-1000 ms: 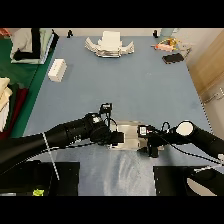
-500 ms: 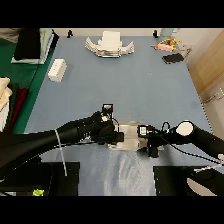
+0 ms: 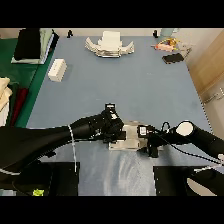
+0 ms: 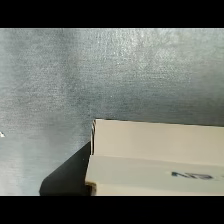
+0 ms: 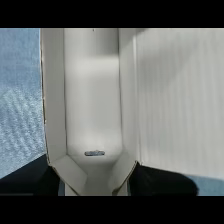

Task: Fold the box.

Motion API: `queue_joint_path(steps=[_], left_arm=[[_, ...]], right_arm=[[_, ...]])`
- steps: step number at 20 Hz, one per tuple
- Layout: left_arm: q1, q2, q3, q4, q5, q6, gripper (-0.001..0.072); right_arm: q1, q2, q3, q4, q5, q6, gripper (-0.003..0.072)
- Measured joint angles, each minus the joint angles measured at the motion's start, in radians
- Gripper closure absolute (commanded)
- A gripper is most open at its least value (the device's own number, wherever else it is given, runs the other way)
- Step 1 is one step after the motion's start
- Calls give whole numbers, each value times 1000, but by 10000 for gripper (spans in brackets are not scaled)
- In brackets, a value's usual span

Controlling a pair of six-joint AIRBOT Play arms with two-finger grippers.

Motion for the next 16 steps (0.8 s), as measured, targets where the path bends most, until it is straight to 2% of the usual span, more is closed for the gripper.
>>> queue_joint_path(steps=[3,4,5,6,11,14,16], left_arm=[[-6,-5,3,8,5,-27,694],[-6,-6,4,8,6,-32,637],[-8,-6,4,9,9,-36,306],[-8,-9,3,8,24,-40,50],[-11,0,22,-3,-2,-40,42],[-4,37,46,-3,-66,-24,44],[11,84,59,3,-123,-7,70]], right_arm=[[0,0,0,0,-1,0,156],[0,0,0,0,-1,0,156],[0,0,0,0,-1,0,156],[0,0,0,0,-1,3,156],[0,0,0,-1,-1,1,156],[0,0,0,-1,0,0,156],[0,0,0,0,0,0,156]])
